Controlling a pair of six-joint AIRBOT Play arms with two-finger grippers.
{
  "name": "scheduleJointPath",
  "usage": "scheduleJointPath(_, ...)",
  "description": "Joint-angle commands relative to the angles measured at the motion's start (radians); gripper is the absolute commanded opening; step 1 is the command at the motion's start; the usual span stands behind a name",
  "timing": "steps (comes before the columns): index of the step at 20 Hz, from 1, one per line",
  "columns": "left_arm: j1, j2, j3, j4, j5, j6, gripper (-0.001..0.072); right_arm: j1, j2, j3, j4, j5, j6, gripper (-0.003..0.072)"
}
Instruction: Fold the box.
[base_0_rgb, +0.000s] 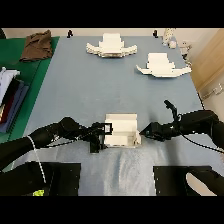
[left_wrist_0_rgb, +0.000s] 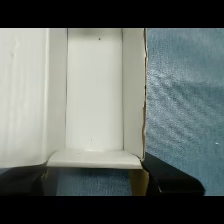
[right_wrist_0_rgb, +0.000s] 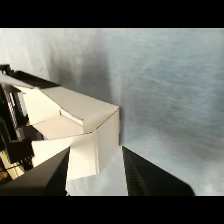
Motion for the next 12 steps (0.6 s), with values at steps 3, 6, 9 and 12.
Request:
scheduleJointPath(3, 0.001, 0.001, 0.001, 0.0, 0.0, 0.0, 0.0378, 0.219, 0.001, 0.015, -0.056, 0.157, 0.113, 0.0506)
scheduleJointPath(6, 0.001, 0.001, 0.001, 0.0, 0.0, 0.0, 0.0378, 0.346, -0.027, 0.082, -0.204, 0.2, 0.275, 0.0486)
scheduleJointPath(9, 0.0, 0.001, 0.001, 0.0, 0.0, 0.0, 0.0377, 0.479, -0.071, 0.173, -0.38, 0.225, 0.456, 0.0422)
scheduleJointPath(12, 0.0, 0.001, 0.001, 0.0, 0.0, 0.0, 0.0377, 0.59, -0.138, 0.254, -0.56, 0.192, 0.695, 0.0421)
